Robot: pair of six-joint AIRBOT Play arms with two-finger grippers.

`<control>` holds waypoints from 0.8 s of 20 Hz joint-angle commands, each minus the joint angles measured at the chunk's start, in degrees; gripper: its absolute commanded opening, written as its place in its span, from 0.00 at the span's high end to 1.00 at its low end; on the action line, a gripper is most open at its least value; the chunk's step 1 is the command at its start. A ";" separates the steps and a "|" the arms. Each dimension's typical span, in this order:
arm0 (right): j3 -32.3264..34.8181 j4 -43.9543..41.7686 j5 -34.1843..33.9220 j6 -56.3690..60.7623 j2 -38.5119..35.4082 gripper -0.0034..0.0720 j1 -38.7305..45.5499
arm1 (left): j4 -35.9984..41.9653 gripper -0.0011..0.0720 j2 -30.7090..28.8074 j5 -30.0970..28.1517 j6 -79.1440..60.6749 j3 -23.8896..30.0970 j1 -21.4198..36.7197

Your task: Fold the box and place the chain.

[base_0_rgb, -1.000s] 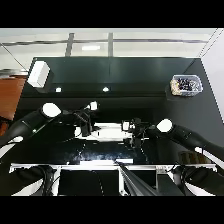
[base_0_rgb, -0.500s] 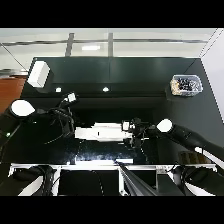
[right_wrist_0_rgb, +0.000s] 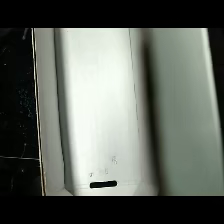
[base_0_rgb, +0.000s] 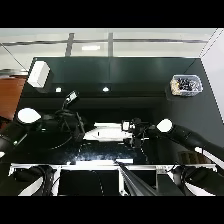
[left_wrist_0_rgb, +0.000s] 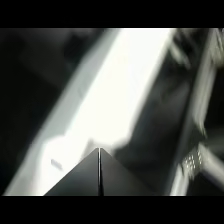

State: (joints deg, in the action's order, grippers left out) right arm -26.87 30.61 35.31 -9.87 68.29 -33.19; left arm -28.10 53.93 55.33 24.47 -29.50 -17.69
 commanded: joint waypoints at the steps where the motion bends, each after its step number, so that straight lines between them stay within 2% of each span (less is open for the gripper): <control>1: -0.02 -0.02 0.02 0.00 0.02 0.54 -0.04 | 13.05 0.94 5.38 -13.79 -6.75 0.81 -4.33; 3: -0.02 0.00 0.02 0.00 0.02 0.54 -0.04 | 16.59 0.94 9.57 -18.05 -7.80 0.81 -5.33; 5: -0.02 -0.02 0.02 0.00 0.02 0.54 -0.04 | 19.04 0.94 12.48 -19.28 -8.02 0.81 -5.27; 11: -0.02 0.00 0.02 0.00 0.02 0.54 -0.04 | 17.62 0.94 17.62 -14.64 -8.52 0.83 -5.27; 16: -0.02 0.00 0.02 0.00 0.02 0.54 -0.04 | 13.09 0.94 17.05 -14.27 -8.63 0.33 -3.67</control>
State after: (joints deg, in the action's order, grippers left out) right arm -26.87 30.63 35.44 -9.89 68.29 -33.17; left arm -12.25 71.05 40.36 16.03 -28.82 -22.35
